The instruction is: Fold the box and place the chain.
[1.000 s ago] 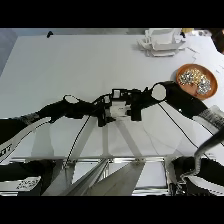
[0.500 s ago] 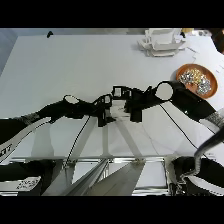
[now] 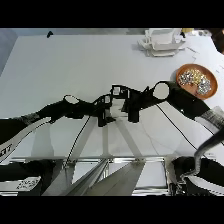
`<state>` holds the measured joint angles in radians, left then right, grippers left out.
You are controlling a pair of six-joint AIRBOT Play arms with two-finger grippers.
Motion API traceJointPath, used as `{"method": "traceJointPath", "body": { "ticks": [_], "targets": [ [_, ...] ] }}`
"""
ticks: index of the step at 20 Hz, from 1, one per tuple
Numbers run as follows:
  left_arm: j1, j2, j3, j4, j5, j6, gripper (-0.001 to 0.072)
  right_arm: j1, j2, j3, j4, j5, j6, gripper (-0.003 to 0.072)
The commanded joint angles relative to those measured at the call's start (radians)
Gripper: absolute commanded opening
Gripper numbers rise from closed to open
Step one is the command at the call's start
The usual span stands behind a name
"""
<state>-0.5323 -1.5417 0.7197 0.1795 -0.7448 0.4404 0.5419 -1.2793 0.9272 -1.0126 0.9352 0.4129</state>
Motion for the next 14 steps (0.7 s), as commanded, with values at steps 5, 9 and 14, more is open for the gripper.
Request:
{"method": "traceJointPath", "body": {
  "ticks": [5, 9, 14],
  "targets": [
    [0.001, 0.001, 0.0, 0.0, 0.0, 0.0, 0.0252, 0.001, -0.016, -0.042, 0.003, 0.043, -0.002, 0.0008],
    [0.001, 0.001, 0.0, 0.0, 0.0, 0.0, 0.0252, 0.001, -0.016, -0.079, 0.003, -0.016, -0.002, 0.0008],
    [0.001, 0.001, 0.0, 0.0, 0.0, 0.0, 0.0252, 0.001, -0.022, -0.088, 0.003, -0.032, 0.004, 0.0008]
  ]
}}
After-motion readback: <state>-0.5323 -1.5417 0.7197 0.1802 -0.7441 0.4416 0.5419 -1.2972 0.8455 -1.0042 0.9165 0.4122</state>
